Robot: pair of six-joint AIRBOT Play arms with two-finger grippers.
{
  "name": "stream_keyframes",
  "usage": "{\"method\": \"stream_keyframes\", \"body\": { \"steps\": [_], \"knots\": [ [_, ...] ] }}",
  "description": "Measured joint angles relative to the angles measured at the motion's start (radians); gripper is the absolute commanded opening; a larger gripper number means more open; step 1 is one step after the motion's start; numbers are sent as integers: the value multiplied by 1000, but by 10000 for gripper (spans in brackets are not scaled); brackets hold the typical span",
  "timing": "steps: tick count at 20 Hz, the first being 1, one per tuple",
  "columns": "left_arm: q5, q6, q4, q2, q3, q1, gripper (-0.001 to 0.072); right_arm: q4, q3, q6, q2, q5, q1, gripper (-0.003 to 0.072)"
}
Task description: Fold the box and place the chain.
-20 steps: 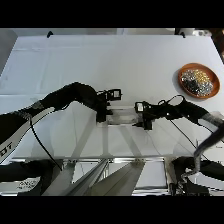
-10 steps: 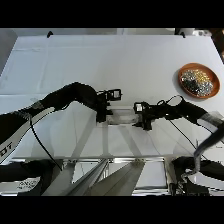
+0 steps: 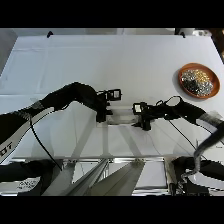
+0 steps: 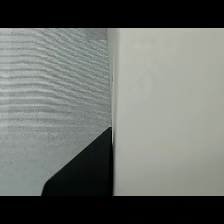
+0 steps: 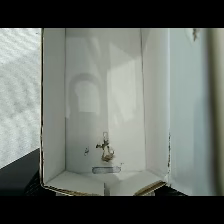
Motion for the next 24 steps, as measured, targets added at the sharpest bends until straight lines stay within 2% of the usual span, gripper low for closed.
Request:
{"method": "stream_keyframes", "body": {
  "steps": [18, 20, 24],
  "knots": [
    [-1, 0, -1, 0, 0, 0, 18, 1, 0, 0, -2, 24, 0, 425],
    [0, 0, -1, 0, 0, 0, 18, 2, 0, 1, -2, 35, 0, 545],
    [0, 0, -1, 0, 0, 0, 18, 1, 0, 2, -2, 47, 1, 549]
  ]
}}
